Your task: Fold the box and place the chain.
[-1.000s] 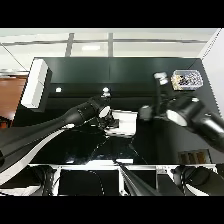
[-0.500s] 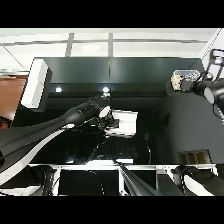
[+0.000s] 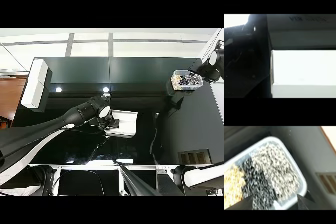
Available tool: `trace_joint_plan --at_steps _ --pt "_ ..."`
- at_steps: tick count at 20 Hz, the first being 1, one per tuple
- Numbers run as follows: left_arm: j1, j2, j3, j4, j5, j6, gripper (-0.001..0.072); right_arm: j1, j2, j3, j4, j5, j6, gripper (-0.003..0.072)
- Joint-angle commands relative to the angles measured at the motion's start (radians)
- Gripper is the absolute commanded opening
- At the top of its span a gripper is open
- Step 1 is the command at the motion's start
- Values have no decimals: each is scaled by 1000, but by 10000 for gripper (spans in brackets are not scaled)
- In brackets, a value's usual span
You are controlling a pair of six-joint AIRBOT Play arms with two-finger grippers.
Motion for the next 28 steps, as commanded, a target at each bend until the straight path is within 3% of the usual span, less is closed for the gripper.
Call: trace_joint_plan --at_steps 1,13,14,15,17,18,22,28 --pt "0 0 0 0 -6 0 27 -16 -141 143 41 68 -18 574" --pt "0 0 0 0 -6 0 27 -57 -209 150 64 0 -3 571" --pt "0 0 0 0 -6 0 27 -57 -209 150 65 0 -3 408" --pt "0 0 0 0 -6 0 27 -57 -209 153 68 3 -3 338" --pt "0 0 0 0 -6 0 27 -59 -209 156 68 16 -4 292" --pt "0 0 0 0 -6 0 27 -62 -209 164 72 40 -17 32" --pt "0 0 0 0 -5 0 27 -66 -154 193 82 79 -138 13" --pt "0 0 0 0 -5 0 27 -66 124 206 202 71 -340 11"
